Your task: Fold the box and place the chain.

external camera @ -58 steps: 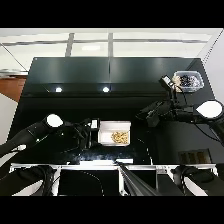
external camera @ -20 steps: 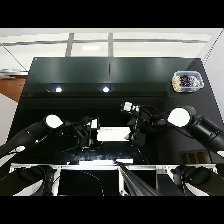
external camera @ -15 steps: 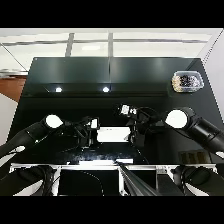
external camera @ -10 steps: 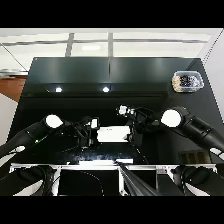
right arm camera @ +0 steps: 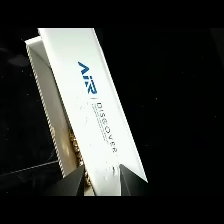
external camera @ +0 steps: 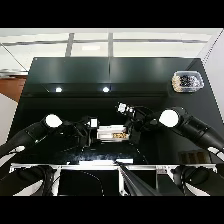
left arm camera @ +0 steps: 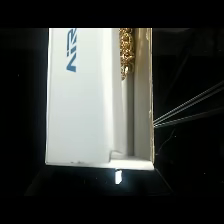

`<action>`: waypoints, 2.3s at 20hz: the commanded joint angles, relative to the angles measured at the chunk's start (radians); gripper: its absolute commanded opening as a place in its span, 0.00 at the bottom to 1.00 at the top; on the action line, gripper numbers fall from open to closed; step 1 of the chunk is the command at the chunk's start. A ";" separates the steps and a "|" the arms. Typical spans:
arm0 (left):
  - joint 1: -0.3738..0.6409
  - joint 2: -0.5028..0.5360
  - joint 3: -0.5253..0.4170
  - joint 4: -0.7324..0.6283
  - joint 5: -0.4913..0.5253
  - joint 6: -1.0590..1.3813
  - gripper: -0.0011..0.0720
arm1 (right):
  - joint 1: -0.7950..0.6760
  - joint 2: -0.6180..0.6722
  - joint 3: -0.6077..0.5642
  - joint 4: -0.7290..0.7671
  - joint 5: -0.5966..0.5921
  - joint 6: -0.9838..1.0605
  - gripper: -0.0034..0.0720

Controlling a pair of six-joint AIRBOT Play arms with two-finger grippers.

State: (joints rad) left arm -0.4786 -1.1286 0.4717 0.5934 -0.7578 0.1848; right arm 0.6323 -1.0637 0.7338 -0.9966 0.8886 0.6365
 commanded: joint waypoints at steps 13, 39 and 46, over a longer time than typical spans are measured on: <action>-0.001 0.000 0.000 0.000 -0.002 0.002 0.56 | 0.039 -0.001 -0.002 -0.034 0.021 0.090 0.57; -0.001 0.000 0.000 0.000 -0.002 0.002 0.56 | 0.066 -0.014 -0.025 -0.029 -0.034 0.113 0.71; -0.001 0.000 0.000 0.000 -0.002 0.002 0.56 | 0.065 -0.023 -0.027 -0.030 -0.035 0.119 0.71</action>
State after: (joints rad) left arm -0.4789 -1.1290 0.4713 0.5941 -0.7609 0.1856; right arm 0.6971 -1.0885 0.7067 -1.0248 0.8516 0.7494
